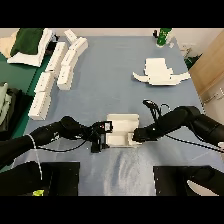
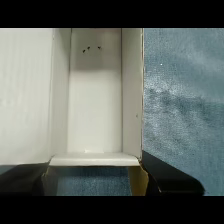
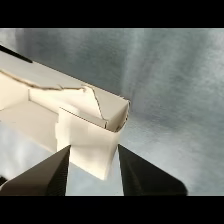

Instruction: Fold the box.

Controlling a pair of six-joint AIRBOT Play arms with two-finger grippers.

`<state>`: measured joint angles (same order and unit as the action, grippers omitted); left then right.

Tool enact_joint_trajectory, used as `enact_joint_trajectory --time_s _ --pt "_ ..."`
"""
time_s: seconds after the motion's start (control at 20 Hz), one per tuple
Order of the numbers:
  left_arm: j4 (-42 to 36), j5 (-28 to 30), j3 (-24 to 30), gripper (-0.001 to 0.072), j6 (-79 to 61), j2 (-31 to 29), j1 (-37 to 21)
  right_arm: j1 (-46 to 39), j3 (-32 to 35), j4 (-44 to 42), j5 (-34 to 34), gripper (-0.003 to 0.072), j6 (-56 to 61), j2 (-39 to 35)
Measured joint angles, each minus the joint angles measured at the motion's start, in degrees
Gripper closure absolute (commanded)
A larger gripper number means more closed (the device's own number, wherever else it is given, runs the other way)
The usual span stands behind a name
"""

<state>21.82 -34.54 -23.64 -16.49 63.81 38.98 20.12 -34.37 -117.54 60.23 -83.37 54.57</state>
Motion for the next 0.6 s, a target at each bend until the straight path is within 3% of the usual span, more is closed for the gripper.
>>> enact_joint_trajectory --time_s 0.1,0.2,0.6 --pt "0.0 0.0 0.0 0.023 0.0 0.0 0.0 4.0 -1.8 5.2 -0.8 0.0247 6.1 1.2" --pt "0.0 0.0 0.0 0.023 0.0 0.0 0.0 8.2 -4.2 10.3 -1.1 0.0311 12.7 3.0" --pt "0.0 0.0 0.0 0.023 0.0 0.0 0.0 20.9 -12.7 29.1 4.2 0.0311 39.3 13.1"
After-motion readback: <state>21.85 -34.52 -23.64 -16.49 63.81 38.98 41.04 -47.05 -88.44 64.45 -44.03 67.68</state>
